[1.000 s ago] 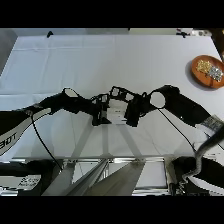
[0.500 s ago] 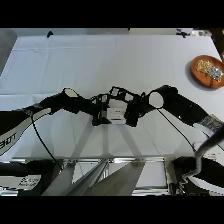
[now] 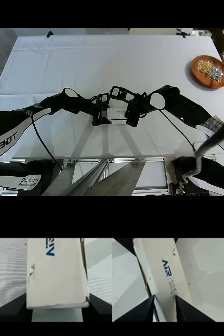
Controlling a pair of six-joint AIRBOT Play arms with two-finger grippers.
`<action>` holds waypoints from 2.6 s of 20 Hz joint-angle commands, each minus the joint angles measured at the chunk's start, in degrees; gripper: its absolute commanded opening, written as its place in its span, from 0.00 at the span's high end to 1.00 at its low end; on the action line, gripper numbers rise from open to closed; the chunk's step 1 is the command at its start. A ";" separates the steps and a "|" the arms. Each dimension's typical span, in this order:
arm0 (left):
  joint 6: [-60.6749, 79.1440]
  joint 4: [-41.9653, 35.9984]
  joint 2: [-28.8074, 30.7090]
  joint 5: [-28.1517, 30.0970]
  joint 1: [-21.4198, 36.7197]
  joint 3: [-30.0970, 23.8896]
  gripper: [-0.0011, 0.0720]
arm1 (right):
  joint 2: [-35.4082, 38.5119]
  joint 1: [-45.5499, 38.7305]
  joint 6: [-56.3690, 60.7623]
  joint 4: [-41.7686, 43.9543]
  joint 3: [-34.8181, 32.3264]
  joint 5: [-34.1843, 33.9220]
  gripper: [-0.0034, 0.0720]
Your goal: Fold the box and place the chain.
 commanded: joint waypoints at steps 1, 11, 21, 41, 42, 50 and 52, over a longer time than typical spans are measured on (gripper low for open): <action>0.24 0.09 0.02 0.00 0.00 0.04 0.51 | 0.48 -0.11 0.13 -0.33 0.04 -1.09 0.65; 0.24 0.09 0.02 0.00 0.00 0.04 0.51 | -3.72 -0.11 5.33 -0.35 0.04 -3.23 0.65; 0.24 0.09 0.02 0.00 0.02 0.04 0.51 | -1.25 -0.11 3.80 -2.60 0.04 6.38 0.60; 0.24 0.09 0.02 0.00 0.00 0.04 0.51 | 11.69 -0.15 7.45 2.73 0.02 -3.93 0.70; 0.24 0.09 0.02 -0.02 0.00 0.04 0.51 | 11.67 -0.15 7.43 5.73 -0.04 -5.95 0.82; 0.24 0.09 0.02 -0.02 0.00 0.04 0.51 | 8.83 4.68 7.02 14.32 -13.66 -29.24 0.94; 0.24 0.09 0.02 0.00 0.00 0.04 0.51 | 8.76 6.64 7.02 14.32 -16.11 -32.89 0.94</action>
